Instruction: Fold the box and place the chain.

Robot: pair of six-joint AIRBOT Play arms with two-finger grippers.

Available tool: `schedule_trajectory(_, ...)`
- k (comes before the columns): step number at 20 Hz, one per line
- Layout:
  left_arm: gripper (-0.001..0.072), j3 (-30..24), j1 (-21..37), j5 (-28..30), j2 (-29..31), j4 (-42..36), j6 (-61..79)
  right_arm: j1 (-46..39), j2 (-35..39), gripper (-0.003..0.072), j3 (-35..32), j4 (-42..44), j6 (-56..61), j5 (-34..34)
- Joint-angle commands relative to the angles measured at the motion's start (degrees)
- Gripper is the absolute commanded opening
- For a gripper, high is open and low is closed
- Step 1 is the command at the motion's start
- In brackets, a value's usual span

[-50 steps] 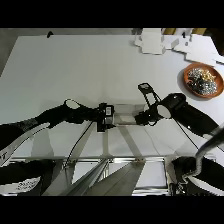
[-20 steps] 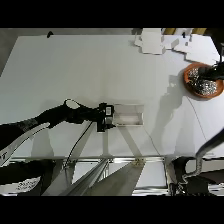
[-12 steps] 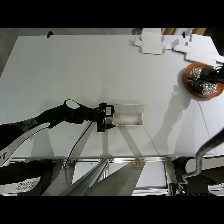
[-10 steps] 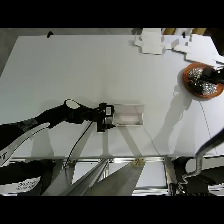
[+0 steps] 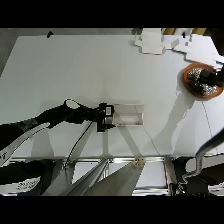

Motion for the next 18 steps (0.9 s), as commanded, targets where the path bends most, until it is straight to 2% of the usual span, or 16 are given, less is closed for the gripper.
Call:
schedule_trajectory(1,0.0212,0.00,0.00,0.02,0.00,0.02,0.00,-0.04,-2.19,0.0180,-0.02,0.92,-0.11,-0.44)
schedule_trajectory(12,0.0212,0.00,0.00,0.02,0.00,0.02,0.00,-0.02,-2.71,0.0168,-0.02,2.99,-0.57,0.04)
schedule_trajectory(13,0.0212,0.00,0.00,0.02,0.00,0.02,0.00,-0.02,-2.71,0.0147,-0.02,3.02,-0.57,0.24)
schedule_trajectory(15,0.0212,0.00,0.00,0.02,0.00,0.02,0.00,-0.04,-2.69,0.0016,-0.02,3.02,-0.61,0.98)
schedule_trajectory(18,0.0212,0.00,0.00,0.02,0.00,0.02,0.00,-0.04,-2.56,0.0016,-0.02,3.02,-2.08,2.56)
